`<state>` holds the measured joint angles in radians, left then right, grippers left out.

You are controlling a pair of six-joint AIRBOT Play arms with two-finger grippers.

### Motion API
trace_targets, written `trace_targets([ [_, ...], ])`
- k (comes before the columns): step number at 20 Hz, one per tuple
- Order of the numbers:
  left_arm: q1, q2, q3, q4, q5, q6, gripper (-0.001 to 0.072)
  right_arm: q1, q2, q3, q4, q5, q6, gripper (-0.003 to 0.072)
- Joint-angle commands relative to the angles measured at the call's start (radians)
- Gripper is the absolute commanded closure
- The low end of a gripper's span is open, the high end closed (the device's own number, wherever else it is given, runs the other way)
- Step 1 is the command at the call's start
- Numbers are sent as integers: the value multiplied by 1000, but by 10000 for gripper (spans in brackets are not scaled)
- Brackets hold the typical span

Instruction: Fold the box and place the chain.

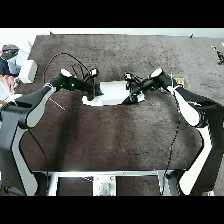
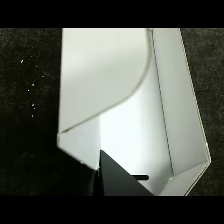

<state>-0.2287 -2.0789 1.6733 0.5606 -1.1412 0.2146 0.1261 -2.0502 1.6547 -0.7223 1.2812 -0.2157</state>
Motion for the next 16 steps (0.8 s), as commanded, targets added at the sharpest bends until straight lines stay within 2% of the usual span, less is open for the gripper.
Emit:
trace_targets([
  [1, 1, 0, 0, 0, 0, 0, 696, -1, -2, -1, -15, -23, 0, 91],
  [3, 1, 0, 0, 0, 0, 0, 696, -1, -15, -1, -14, -30, 0, 93],
  [4, 1, 0, 0, 0, 0, 0, 696, -1, -23, -1, -14, -29, -1, 141],
  [5, 1, 0, 0, 0, 0, 0, 696, -2, -25, -1, -14, -29, -1, 234],
  [6, 1, 0, 0, 0, 0, 0, 696, -2, -25, -1, -10, -28, -5, 248],
  [16, 1, 0, 0, 0, 0, 0, 696, -3, -26, -2, -15, -24, -8, 247],
])
